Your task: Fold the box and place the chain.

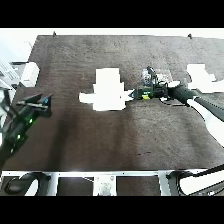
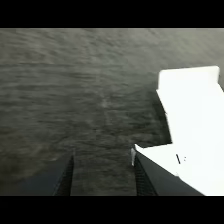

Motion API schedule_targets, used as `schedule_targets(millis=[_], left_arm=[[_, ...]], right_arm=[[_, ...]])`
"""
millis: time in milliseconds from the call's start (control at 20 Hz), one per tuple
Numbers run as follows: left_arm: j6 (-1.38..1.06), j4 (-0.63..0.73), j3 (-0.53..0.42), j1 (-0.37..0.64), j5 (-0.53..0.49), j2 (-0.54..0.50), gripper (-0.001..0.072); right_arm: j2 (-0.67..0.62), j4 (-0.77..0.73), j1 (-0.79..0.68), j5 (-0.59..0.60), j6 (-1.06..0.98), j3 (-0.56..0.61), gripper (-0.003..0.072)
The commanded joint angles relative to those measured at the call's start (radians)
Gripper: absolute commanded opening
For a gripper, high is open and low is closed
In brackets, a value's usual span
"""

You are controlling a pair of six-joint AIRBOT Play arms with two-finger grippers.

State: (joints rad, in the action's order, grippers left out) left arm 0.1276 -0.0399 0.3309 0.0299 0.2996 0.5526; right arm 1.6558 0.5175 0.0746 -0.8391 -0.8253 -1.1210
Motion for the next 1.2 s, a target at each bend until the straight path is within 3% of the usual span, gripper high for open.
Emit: schedule_targets(millis=[0, 400, 750, 850, 900, 950, 1000, 1050, 1150], left_arm=[[-0.06, 0.001, 0.187, 0.0, 0.168, 0.283, 0.0416], [-0.018, -0.041, 0.625, 0.0, 0.453, 0.826, 0.0416], [0.359, -0.447, 1.089, 0.0, 0.666, 1.183, 0.0413], [0.46, -0.511, 1.218, -0.001, 0.744, 1.258, 0.0244], [0.497, -0.541, 1.281, -0.008, 0.782, 1.294, 0.024], [0.531, -0.571, 1.332, -0.019, 0.808, 1.32, 0.0255], [0.566, -0.602, 1.381, -0.035, 0.829, 1.346, 0.0401], [0.595, -0.632, 1.421, -0.056, 0.84, 1.364, 0.048], [0.636, -0.714, 1.507, -0.105, 0.863, 1.413, 0.0496]], right_arm=[[-0.003, -0.01, 0.01, 0.037, -0.006, 0.008, 0.0005], [-0.007, -0.036, 0.018, 0.08, 0.021, 0.055, 0.0005], [-0.007, -0.055, 0.018, 0.08, 0.051, 0.051, 0.0006], [-0.007, -0.054, 0.018, 0.08, 0.053, 0.047, 0.0006], [-0.008, -0.056, 0.018, 0.08, 0.056, 0.046, 0.0006], [-0.009, -0.057, 0.018, 0.08, 0.06, 0.046, 0.0007], [-0.01, -0.057, 0.018, 0.08, 0.06, 0.046, 0.0007], [-0.01, -0.058, 0.018, 0.08, 0.06, 0.046, 0.0007], [-0.01, -0.058, 0.018, 0.08, 0.06, 0.046, 0.0007]])
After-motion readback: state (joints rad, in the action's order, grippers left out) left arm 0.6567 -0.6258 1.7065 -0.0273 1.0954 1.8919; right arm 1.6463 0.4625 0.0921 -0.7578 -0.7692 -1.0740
